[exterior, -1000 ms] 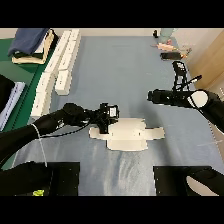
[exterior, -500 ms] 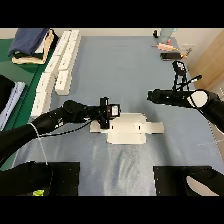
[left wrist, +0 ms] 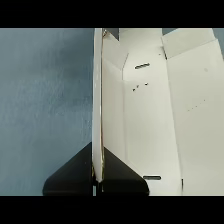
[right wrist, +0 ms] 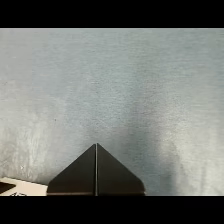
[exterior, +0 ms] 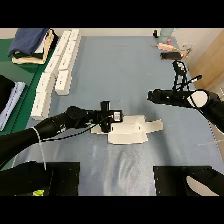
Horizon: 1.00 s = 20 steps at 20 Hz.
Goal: Fold the box.
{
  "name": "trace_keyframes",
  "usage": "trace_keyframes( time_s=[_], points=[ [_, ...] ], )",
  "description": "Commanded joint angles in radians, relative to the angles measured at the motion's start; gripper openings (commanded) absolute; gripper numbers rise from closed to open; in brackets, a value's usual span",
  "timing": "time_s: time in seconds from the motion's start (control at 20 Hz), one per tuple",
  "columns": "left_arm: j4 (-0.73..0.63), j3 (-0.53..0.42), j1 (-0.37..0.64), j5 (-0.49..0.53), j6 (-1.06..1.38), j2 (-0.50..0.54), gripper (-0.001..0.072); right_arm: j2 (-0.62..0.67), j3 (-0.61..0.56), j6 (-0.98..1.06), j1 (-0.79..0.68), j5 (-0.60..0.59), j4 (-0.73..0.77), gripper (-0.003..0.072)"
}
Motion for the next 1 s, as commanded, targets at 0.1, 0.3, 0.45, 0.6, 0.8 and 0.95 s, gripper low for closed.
trace_keyframes(
  time_s=[0.1, 0.3, 0.45, 0.6, 0.8, 0.95],
  points=[
    [-0.060, -0.031, -0.023, 0.015, 0.004, 0.001, 0.0009, -0.001, 0.000, 0.000, 0.000, 0.000, 0.000, 0.0005],
    [-0.060, -0.041, -0.023, -0.010, 0.002, 0.001, 0.0009, 0.000, 0.000, 0.000, 0.000, 0.000, 0.000, 0.0005],
    [-0.059, -0.043, -0.023, -0.115, -0.047, 0.001, 0.0011, 0.000, 0.000, 0.000, 0.000, 0.000, 0.000, 0.0005],
    [-0.058, -0.044, -0.022, -0.144, -0.097, 0.002, 0.0012, 0.000, 0.000, 0.000, 0.000, 0.000, 0.000, 0.0005],
    [-0.049, -0.044, -0.022, -0.143, -0.111, 0.038, 0.0012, 0.000, 0.000, 0.000, 0.000, 0.000, 0.000, 0.0005],
    [-0.015, -0.051, -0.022, -0.144, -0.190, 0.049, 0.0012, 0.000, 0.000, 0.000, 0.000, 0.001, 0.000, 0.0005]
  ],
)
